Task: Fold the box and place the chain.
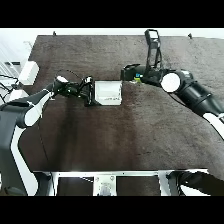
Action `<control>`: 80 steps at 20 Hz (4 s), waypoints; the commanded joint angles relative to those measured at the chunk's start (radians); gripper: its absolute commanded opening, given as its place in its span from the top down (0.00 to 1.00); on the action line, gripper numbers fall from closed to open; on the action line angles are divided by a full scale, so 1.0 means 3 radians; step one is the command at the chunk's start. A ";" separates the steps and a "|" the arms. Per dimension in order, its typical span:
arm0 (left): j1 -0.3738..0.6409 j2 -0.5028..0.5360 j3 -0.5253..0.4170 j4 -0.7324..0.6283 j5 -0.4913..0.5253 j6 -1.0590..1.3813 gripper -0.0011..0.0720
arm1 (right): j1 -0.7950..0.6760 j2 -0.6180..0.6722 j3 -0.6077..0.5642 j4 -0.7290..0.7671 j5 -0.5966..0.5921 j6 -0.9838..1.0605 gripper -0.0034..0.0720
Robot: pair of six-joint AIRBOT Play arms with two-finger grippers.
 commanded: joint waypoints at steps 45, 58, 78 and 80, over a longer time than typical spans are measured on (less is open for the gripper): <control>0.0001 0.0001 0.0001 -0.0008 0.0025 0.0001 0.33 | 0.0278 -0.0117 -0.0159 -0.0528 -0.0312 0.0186 0.94; 0.0001 0.0001 0.0001 -0.0008 0.0029 0.0001 0.33 | 0.0384 -0.0732 -0.0158 -0.0078 -0.0801 0.0195 0.87; 0.0000 0.0001 0.0001 -0.0008 0.0065 0.0000 0.33 | -0.0689 -0.1064 -0.0169 0.0170 -0.0144 0.0502 0.30; 0.0001 0.0001 0.0001 -0.0008 0.0064 0.0000 0.33 | -0.0649 -0.1180 -0.0112 0.0340 -0.0164 0.0501 0.29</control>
